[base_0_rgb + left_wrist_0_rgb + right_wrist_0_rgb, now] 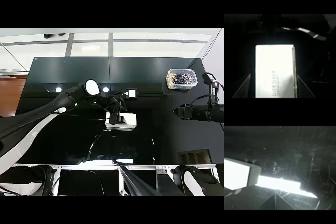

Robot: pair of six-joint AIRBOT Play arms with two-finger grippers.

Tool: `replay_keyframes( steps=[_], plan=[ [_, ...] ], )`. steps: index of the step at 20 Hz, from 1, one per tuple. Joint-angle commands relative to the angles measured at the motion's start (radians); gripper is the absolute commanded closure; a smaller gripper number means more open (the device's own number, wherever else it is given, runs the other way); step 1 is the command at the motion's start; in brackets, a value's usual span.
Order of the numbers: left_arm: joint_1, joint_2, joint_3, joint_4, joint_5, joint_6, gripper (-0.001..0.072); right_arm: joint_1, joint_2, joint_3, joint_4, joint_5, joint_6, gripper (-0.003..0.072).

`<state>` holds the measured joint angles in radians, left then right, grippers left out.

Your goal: Fold the box and place the chain.

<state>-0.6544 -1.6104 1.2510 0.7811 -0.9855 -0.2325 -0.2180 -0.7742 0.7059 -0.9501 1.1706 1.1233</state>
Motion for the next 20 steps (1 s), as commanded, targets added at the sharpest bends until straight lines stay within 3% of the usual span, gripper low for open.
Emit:
replay_keyframes(
  steps=[1,15,20],
  plan=[
    [-0.002,-0.026,0.022,0.003,-0.028,-0.054,0.0007,0.0,0.0,-0.003,0.0,-0.002,-0.009,0.0663],
    [-0.006,-0.028,0.022,0.029,-0.05,-0.06,0.0007,0.0,0.001,-0.003,0.007,-0.004,-0.021,0.0663],
    [-0.057,-0.036,0.022,0.166,-0.034,-0.06,0.0006,0.0,0.0,-0.003,0.007,-0.004,-0.021,0.0663]
  ],
)
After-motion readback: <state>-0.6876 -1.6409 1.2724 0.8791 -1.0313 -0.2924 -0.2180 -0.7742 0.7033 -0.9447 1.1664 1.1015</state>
